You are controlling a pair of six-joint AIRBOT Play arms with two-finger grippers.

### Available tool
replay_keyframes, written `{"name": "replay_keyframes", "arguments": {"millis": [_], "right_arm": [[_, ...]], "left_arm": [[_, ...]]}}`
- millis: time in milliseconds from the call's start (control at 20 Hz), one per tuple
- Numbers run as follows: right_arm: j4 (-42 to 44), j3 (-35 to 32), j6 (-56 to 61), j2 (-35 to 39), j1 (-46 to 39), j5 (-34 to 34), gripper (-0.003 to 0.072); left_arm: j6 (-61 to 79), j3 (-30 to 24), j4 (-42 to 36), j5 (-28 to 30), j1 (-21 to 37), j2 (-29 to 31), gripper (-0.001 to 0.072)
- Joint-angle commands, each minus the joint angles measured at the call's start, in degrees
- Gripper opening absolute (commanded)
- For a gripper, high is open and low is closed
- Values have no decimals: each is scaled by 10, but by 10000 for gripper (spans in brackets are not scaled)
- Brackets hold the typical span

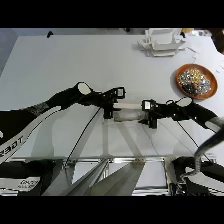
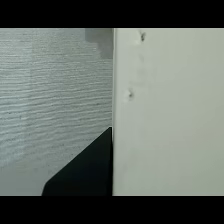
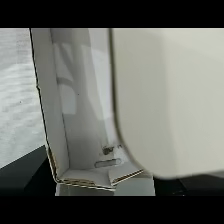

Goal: Fold the box and place the chain.

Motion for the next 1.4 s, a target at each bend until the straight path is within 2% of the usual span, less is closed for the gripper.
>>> {"name": "replay_keyframes", "arguments": {"millis": [0,350,1350], "right_arm": [[-1,0,1,-8,0,-2,461],[-1,0,2,-9,0,-3,407],[-5,0,2,-9,0,-2,413]], "left_arm": [[-1,0,0,1,0,0,12],[-1,0,0,1,0,0,12],[-1,0,0,1,0,0,12]]}}
